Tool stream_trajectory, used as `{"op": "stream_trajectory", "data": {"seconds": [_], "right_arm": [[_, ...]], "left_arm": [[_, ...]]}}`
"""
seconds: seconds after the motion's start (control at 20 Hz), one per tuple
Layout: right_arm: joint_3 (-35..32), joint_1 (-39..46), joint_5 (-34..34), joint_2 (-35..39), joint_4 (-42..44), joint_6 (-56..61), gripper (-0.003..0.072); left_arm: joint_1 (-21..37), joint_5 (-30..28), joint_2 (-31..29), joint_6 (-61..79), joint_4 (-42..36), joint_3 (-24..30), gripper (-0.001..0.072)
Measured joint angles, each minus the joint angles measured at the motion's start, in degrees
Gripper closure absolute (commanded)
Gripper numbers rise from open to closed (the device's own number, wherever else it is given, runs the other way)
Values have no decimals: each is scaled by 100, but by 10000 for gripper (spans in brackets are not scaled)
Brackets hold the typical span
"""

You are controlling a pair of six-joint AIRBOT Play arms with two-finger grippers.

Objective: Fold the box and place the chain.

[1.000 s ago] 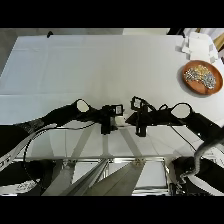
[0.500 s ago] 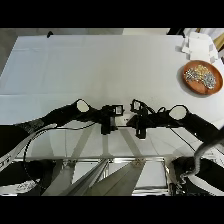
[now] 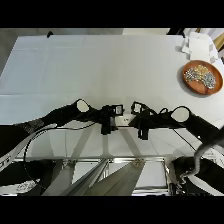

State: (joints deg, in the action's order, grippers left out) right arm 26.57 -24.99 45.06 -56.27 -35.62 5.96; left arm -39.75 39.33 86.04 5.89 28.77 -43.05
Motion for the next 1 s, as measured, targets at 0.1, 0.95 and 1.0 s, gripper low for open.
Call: {"op": "stream_trajectory", "data": {"seconds": [0.1, 0.95, 1.0], "right_arm": [[24, 0, -26, 481, 31, 96, 673], [116, 1281, 3427, 2057, -4966, 8083, 671], [116, 1300, 3486, 2059, -5001, 8157, 670]], "left_arm": [[0, -2, 0, 2, 2, 2, 435], [0, -4, 0, 11, 17, 2, 435], [0, -4, 0, 13, 17, 2, 435]]}}
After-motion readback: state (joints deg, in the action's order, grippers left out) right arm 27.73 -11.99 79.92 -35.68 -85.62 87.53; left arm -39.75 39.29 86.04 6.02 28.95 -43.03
